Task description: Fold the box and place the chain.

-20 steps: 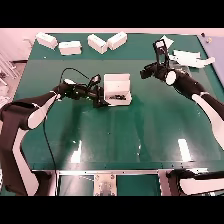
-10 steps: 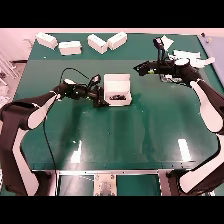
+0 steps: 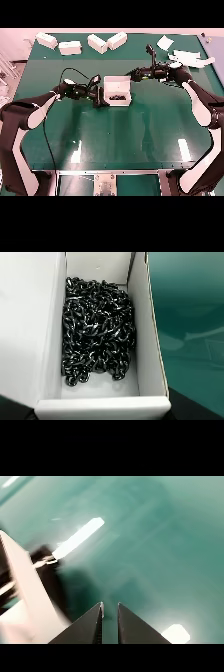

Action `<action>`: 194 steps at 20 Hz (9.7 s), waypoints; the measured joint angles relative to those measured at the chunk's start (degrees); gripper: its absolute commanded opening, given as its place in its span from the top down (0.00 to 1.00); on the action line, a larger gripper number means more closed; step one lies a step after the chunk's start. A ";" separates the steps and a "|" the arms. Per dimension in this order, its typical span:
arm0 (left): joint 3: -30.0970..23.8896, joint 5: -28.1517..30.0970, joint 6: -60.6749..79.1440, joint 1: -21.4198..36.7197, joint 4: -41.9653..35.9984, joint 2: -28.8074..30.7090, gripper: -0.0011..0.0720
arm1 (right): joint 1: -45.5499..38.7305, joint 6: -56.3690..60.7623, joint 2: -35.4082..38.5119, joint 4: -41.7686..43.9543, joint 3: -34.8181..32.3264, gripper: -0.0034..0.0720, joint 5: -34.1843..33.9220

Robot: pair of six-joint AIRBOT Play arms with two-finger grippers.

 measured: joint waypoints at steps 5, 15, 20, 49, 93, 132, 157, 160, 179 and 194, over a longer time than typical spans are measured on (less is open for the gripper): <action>0.00 0.00 0.00 -0.04 -0.13 0.00 0.25 | 0.11 -0.76 -0.15 0.09 3.08 0.72 12.13; 0.00 0.26 0.00 0.02 -0.07 0.00 0.25 | 2.54 -1.73 0.22 -7.52 5.88 0.64 15.08; 0.00 0.46 0.00 0.00 -0.15 0.00 0.25 | 3.17 -2.32 0.22 -7.67 10.93 0.63 15.65; 0.00 0.52 0.02 -0.04 -0.04 0.00 0.25 | 5.88 1.77 -3.54 -20.90 20.17 0.56 22.18; 0.00 0.02 -0.07 -0.02 -0.11 0.00 0.25 | 6.69 -0.04 2.60 -25.51 10.19 0.73 21.79; 0.00 0.33 -0.09 0.07 -0.11 0.00 0.25 | 5.97 -24.15 5.18 -14.53 -7.21 0.63 7.52; 0.00 0.20 0.00 -0.02 -0.07 0.00 0.25 | 7.08 -25.29 8.48 -17.66 -7.69 0.15 2.69; 0.00 0.20 -0.02 -0.02 -0.07 0.00 0.25 | 7.15 -25.31 8.50 -17.73 -7.69 0.16 1.97; 0.00 -0.02 0.00 -0.04 0.02 0.00 0.25 | 6.71 -27.39 9.86 -16.72 -10.45 0.84 2.97; 0.00 0.04 -0.15 -0.04 0.09 0.00 0.26 | 6.29 -27.50 9.40 -16.72 -11.63 0.56 6.16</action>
